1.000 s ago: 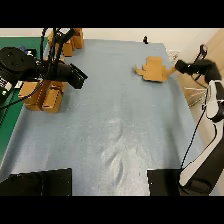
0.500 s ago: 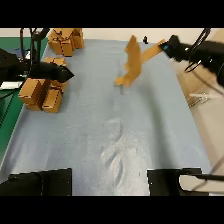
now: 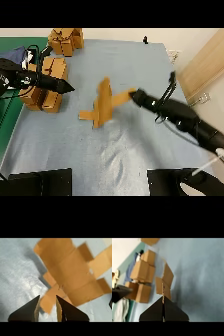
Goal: Fold the box.
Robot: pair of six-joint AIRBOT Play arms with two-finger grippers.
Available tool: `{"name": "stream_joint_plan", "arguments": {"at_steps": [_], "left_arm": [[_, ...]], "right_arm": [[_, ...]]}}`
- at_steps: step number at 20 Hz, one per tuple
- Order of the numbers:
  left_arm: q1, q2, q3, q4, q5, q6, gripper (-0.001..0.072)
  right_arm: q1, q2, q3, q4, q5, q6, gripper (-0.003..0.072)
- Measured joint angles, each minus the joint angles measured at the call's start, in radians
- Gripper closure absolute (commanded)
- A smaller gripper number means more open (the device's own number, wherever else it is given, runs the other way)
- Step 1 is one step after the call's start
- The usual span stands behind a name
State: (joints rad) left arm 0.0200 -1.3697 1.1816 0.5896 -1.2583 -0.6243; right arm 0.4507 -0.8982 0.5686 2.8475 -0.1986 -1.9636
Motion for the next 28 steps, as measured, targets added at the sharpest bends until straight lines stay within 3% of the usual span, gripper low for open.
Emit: {"name": "stream_joint_plan", "arguments": {"at_steps": [4,8,18,28], "left_arm": [[-0.009,-0.035,0.000,-0.007,-0.039,0.023,0.0400],[-0.064,-0.075,-0.028,-0.007,-0.048,0.042,0.0400],[-0.138,-0.290,-0.076,-0.050,-0.009,0.057,0.0398],[-0.151,-0.353,-0.078,-0.124,0.121,0.059,0.0399]], "right_arm": [[0.094,0.016,-0.145,-0.020,0.125,0.003,0.0683],[0.121,0.021,-0.193,-0.118,0.168,-0.004,0.0683],[0.131,-0.003,-0.210,-0.329,0.206,-0.012,0.0684],[0.220,0.007,-0.210,-0.421,0.303,0.012,0.0684]]}}
